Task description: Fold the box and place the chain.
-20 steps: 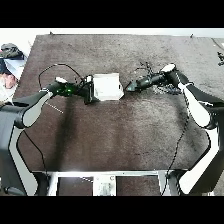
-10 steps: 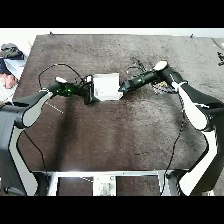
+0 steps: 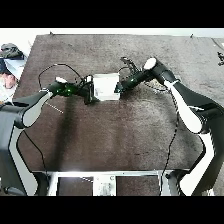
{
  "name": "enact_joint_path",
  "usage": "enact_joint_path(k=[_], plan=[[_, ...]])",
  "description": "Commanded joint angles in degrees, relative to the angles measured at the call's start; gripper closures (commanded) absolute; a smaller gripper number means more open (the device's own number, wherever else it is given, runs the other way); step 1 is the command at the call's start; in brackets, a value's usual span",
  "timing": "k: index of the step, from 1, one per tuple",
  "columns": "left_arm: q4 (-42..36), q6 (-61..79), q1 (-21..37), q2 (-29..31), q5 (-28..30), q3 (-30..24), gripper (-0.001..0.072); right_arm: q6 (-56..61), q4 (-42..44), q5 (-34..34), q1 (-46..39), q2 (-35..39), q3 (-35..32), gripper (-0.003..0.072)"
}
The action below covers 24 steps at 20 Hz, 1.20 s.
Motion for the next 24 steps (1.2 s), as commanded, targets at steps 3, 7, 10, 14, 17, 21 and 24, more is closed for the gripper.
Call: enact_joint_path(k=[3,7,10,14,17,21,24], plan=[[0.0,0.0,0.0,0.0,0.0,0.0,0.0433,4.5,-9.4,-4.5,3.0,0.0,0.3,0.0183],[0.0,0.0,0.0,0.0,0.0,0.0,0.0433,10.3,-17.9,-5.7,4.8,-0.2,1.1,0.0183],[0.0,0.0,0.0,0.0,0.0,0.0,0.0433,12.1,-20.5,-5.6,5.5,-0.2,3.5,0.0183],[0.0,0.0,0.0,0.0,0.0,0.0,0.0433,18.6,-27.2,-1.1,6.8,-2.4,8.5,0.0184],[0.0,0.0,0.0,0.0,0.0,0.0,0.0433,21.1,-28.7,3.3,8.6,-5.0,13.2,0.0185],[0.0,0.0,0.0,0.0,0.0,0.0,0.0432,28.4,-32.2,4.1,10.6,-6.5,14.9,0.0212],[0.0,0.0,0.0,0.0,0.0,0.0,0.0433,32.6,-33.5,3.9,10.9,-7.1,14.9,0.0225]])
